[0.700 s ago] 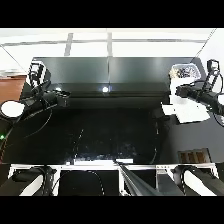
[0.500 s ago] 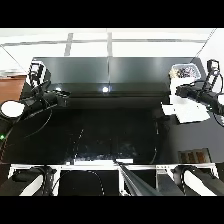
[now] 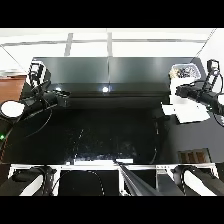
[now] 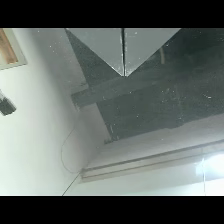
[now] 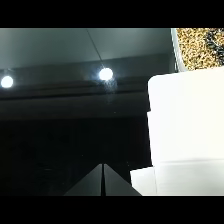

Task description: Fold the box and place the chain.

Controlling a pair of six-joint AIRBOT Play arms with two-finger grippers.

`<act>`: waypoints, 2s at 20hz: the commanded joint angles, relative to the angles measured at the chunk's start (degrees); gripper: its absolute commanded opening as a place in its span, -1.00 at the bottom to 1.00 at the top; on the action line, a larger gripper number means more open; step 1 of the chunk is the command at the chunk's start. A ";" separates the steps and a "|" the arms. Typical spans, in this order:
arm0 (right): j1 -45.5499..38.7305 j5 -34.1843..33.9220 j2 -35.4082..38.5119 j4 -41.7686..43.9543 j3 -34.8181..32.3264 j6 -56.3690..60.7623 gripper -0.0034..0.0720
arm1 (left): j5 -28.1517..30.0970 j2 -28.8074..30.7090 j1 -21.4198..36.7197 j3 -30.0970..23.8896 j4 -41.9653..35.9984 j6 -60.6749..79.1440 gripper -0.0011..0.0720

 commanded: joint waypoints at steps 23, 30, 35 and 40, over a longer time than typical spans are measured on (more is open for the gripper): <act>-39.47 39.56 -42.12 -21.03 47.76 14.49 0.97 | 4.74 -6.69 -0.13 -0.02 -2.95 -0.22 0.96; -37.38 47.84 -48.17 -13.99 51.21 4.42 0.70 | 4.63 -8.04 -0.22 -0.02 -2.97 -0.24 0.96; -35.04 50.10 -47.30 -14.27 51.23 3.82 -0.74 | 4.57 -8.07 -0.22 -0.02 -2.95 -0.24 0.96; -32.48 57.68 -41.86 -14.40 50.03 6.45 -0.86 | 4.15 -8.07 -0.22 -0.02 -3.19 -0.24 0.96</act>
